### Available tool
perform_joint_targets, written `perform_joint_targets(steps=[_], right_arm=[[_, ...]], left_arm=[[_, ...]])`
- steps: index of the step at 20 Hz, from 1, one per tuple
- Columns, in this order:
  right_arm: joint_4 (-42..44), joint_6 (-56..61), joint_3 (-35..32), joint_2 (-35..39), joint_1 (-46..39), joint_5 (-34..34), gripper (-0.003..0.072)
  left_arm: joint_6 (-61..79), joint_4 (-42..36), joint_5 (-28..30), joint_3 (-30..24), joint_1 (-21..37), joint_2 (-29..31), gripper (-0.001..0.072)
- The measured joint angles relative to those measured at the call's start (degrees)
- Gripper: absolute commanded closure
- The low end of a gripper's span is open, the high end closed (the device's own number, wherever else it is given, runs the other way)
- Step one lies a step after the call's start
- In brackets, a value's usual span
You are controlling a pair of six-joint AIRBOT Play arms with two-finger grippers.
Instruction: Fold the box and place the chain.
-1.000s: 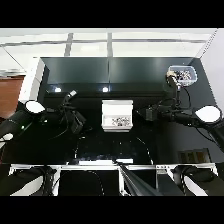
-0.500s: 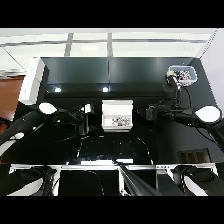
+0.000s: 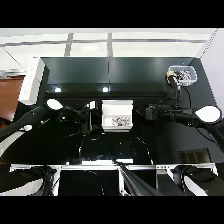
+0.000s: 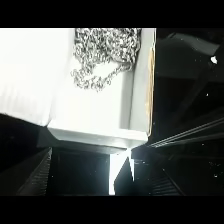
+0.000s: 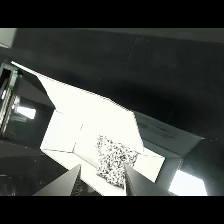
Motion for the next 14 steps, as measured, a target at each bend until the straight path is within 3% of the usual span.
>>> perform_joint_targets(steps=[14], right_arm=[[0.0,0.04,0.02,0.0,0.0,0.0,0.0362]], left_arm=[[2.08,-1.6,1.03,1.99,-2.51,-2.62,-0.0005]])
